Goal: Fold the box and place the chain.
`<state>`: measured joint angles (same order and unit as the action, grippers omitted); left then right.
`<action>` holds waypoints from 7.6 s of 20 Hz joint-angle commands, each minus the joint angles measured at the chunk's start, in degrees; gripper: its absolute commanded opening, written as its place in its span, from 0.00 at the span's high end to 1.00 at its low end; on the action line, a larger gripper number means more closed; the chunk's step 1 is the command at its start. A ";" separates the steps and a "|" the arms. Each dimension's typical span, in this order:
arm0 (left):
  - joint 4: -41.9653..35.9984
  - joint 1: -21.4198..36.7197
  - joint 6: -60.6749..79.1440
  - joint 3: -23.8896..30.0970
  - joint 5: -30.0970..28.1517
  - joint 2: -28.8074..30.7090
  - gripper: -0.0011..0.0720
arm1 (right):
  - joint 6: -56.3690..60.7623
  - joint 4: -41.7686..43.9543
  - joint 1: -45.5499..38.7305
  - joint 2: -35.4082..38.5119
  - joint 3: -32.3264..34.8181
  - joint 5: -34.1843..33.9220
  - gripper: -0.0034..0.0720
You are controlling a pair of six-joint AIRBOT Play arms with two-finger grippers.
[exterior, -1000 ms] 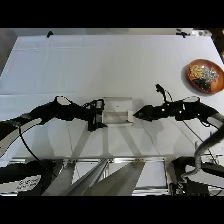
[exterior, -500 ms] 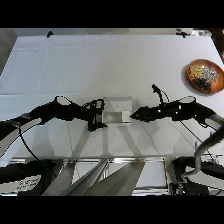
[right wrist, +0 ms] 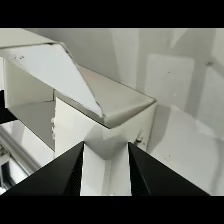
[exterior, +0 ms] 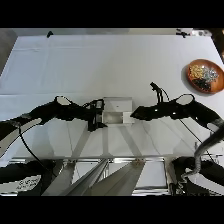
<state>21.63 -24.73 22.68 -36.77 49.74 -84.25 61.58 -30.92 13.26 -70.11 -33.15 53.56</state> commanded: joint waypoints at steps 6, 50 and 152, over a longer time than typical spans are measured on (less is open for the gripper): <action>0.02 0.00 0.00 -0.02 0.00 0.04 0.61 | 20.46 -18.45 7.15 0.48 -10.19 -0.96 0.55; 0.00 0.00 0.00 -0.02 0.00 0.04 0.61 | 63.12 -50.42 25.66 -4.76 -11.98 -4.52 0.63; 0.00 0.00 0.00 -0.02 0.22 0.04 0.61 | 23.23 -56.76 -40.52 -28.55 -52.70 1.31 0.36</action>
<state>21.63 -24.73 22.65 -36.77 49.98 -84.27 79.96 -83.46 -26.28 -91.07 -77.52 48.75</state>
